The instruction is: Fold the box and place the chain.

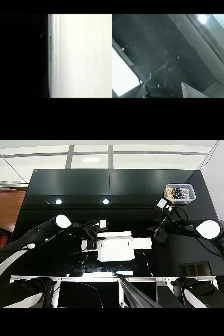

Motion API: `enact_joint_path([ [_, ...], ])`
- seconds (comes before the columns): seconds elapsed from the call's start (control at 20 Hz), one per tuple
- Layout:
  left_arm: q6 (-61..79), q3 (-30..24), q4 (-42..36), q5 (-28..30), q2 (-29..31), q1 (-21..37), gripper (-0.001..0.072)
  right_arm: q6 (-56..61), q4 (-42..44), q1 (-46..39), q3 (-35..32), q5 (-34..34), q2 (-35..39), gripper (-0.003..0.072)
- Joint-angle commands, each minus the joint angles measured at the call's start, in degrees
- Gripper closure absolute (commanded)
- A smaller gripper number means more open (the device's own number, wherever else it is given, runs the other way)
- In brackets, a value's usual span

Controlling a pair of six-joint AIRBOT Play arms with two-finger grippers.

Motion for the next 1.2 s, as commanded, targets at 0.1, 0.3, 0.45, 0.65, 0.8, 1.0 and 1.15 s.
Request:
enact_joint_path([
  [0.1, -1.0, -0.2, 0.2, 1.0, -2.5, -0.5, 0.0683, -0.5, 4.0, 0.0, -2.2, 1.7, 0.0, 0.0159],
  [0.3, -0.9, -0.2, 0.2, 1.4, -2.5, -0.4, 0.0683, -4.7, 9.7, 0.7, -6.9, 1.6, 0.0, 0.0159],
  [0.45, -0.9, -0.2, 0.2, 1.2, -2.5, -0.5, 0.0683, -9.5, 9.6, 5.2, -10.6, 0.7, -0.1, 0.0157],
  [0.65, -0.9, -0.2, 0.2, 0.9, -2.5, -0.5, 0.0683, -15.8, 8.3, 11.5, -11.5, 0.7, -2.6, -0.0032],
  [0.8, -0.9, -0.2, 0.2, 0.1, -2.5, -0.5, 0.0682, -18.7, 8.3, 15.8, -11.5, -1.7, -5.2, -0.0032],
  [1.0, -0.9, -0.2, 0.2, 0.1, -2.5, -0.5, 0.0683, -28.0, 12.3, 20.6, -11.5, -6.3, -7.8, -0.003],
  [1.15, -0.9, -0.2, 0.2, 0.1, -2.5, -0.5, 0.0683, -29.6, 15.0, 22.3, -11.5, -9.9, -9.2, -0.0028],
])
